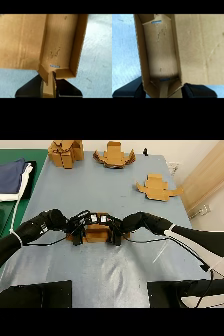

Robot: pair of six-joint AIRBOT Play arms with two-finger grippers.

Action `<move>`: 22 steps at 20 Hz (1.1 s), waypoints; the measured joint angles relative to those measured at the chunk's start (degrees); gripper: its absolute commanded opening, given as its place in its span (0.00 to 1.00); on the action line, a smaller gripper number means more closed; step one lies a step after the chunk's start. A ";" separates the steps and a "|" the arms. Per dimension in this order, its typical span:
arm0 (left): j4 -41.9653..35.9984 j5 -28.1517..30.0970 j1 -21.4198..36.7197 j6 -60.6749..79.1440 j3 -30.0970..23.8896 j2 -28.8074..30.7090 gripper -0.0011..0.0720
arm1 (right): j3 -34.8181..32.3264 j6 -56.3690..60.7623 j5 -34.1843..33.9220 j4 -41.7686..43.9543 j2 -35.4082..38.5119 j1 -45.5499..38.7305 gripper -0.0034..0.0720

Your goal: Fold the box.

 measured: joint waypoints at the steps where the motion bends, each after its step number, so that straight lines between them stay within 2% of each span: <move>1: 0.00 0.00 -0.33 0.07 0.00 0.00 0.25 | -0.02 -0.02 0.02 -0.02 0.00 0.02 0.64; 9: -1.79 0.74 -1.27 0.96 0.04 -0.13 0.25 | 0.00 0.13 0.00 0.02 0.00 0.07 0.64; 22: -3.98 -2.73 -1.38 1.29 2.40 -0.20 0.27 | 0.07 0.17 0.42 0.04 0.00 0.15 0.64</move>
